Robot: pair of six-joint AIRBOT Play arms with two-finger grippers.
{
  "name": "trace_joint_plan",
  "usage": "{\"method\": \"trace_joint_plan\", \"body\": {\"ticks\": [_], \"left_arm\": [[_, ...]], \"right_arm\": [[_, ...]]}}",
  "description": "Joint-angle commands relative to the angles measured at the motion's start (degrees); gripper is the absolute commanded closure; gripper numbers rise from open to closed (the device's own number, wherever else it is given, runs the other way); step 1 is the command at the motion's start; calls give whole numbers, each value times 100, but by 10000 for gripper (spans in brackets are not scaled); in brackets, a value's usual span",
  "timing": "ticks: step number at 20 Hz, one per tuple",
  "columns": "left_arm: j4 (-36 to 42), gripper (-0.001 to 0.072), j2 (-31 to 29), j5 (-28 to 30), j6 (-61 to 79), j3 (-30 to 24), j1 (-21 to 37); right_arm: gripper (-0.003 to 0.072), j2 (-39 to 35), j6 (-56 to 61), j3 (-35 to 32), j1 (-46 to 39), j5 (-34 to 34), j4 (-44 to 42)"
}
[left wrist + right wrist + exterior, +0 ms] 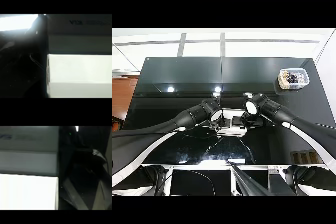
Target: Fold the box and place the chain.
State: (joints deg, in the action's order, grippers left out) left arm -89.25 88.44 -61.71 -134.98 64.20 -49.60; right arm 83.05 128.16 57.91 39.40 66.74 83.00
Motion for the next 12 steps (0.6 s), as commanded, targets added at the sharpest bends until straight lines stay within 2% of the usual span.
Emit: {"method": "trace_joint_plan", "body": {"ticks": [1,2,9,10,11,12], "left_arm": [[-4,680,4,-11,-4,7,2],[-4,680,4,-13,-4,7,2],[-4,680,4,-11,-4,7,2],[-4,680,4,-11,-4,7,2],[-2,680,4,-15,-4,7,2],[17,680,4,-13,-4,7,2]], "right_arm": [[557,4,0,2,0,13,-39],[633,4,0,2,0,15,-42],[632,2,46,4,63,15,-20],[572,2,46,4,59,39,-13],[480,2,48,4,59,79,13],[480,0,46,4,59,103,20]]}}
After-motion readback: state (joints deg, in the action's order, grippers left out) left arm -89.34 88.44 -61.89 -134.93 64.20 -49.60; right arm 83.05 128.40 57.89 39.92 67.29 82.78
